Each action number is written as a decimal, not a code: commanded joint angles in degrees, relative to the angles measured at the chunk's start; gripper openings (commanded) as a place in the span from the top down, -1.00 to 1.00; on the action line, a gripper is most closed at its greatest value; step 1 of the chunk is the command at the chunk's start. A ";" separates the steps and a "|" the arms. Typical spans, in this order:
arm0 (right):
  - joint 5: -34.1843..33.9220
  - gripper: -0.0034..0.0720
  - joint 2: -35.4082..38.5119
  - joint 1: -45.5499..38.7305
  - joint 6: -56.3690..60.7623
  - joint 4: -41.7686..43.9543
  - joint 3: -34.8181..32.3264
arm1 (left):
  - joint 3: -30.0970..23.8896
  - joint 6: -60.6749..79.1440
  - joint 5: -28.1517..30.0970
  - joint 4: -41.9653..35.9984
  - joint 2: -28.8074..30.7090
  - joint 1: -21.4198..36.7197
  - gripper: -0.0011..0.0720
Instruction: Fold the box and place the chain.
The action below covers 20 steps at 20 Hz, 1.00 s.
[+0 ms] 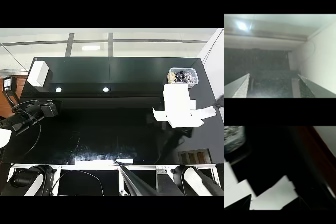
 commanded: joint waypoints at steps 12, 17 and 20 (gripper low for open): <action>40.61 -0.99 -44.78 -18.62 -41.64 37.75 27.52 | 0.00 0.00 -2.40 1.44 -0.07 0.02 -0.98; 45.53 -0.87 -47.63 -16.44 -40.81 37.77 27.76 | 0.00 0.02 -2.12 1.38 -0.07 0.07 -0.98; 46.49 0.46 -47.43 -14.97 -41.03 38.14 28.00 | 0.00 0.00 -0.92 1.33 -0.07 0.09 -0.98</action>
